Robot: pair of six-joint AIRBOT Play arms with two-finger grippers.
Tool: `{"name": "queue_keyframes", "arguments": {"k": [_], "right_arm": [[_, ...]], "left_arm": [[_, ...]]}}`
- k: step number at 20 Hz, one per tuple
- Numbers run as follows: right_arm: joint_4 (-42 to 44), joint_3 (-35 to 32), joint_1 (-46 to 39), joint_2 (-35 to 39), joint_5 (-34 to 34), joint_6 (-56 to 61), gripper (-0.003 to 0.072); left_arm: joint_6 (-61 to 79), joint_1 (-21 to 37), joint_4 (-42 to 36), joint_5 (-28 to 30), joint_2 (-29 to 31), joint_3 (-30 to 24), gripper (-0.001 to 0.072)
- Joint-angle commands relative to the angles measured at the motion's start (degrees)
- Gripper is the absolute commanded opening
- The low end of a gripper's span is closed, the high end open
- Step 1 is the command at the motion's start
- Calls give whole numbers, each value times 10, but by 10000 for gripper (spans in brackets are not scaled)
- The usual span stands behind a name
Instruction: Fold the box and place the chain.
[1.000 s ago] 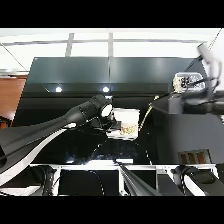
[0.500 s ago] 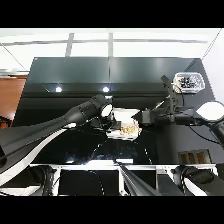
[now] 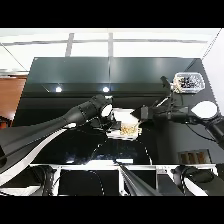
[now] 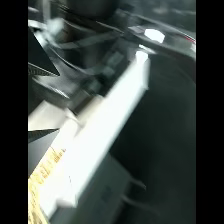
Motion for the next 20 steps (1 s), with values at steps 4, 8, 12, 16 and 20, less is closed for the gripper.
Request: {"name": "queue_keyframes", "arguments": {"k": [4,8,12,16,20], "right_arm": [[-389,-1,-145,-15,-208,200,379],[-484,8,-205,-132,-309,356,715],[-403,105,-227,-268,-297,361,711],[-395,209,-218,-359,-222,361,710],[-398,225,-218,-379,-202,361,707]], "left_arm": [[0,0,0,1,0,0,29],[0,0,0,1,0,0,29],[0,0,0,0,0,0,28],[0,0,0,-1,0,0,29],[0,0,0,-1,0,0,28]]}}
